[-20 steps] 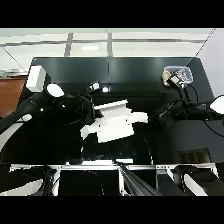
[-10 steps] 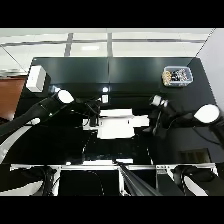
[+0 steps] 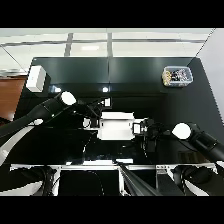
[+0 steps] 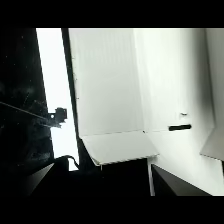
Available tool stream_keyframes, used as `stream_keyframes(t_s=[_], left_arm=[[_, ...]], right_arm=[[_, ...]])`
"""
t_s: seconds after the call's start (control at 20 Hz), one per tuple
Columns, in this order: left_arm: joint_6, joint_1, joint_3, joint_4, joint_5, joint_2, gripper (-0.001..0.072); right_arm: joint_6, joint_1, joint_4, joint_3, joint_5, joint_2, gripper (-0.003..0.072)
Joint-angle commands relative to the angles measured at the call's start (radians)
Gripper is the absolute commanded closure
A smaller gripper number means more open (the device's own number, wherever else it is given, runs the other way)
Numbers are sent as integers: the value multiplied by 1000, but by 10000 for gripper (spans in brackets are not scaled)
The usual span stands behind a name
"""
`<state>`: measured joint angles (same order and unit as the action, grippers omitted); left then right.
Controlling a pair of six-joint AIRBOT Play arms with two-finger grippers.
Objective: Fold the box and place the chain.
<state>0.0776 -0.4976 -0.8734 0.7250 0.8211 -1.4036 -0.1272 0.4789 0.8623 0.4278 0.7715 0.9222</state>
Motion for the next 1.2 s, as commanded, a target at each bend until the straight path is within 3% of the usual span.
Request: stream_keyframes(t_s=[0.0,0.2,1.15], left_arm=[[2,-1,0,0,-5,0,684],[2,-1,0,0,-5,0,685],[2,-1,0,0,-5,0,684]], right_arm=[[119,18,-72,-8,-54,59,-26],[153,18,-191,-8,-148,96,-26],[225,-68,-281,75,-129,104,-25]])
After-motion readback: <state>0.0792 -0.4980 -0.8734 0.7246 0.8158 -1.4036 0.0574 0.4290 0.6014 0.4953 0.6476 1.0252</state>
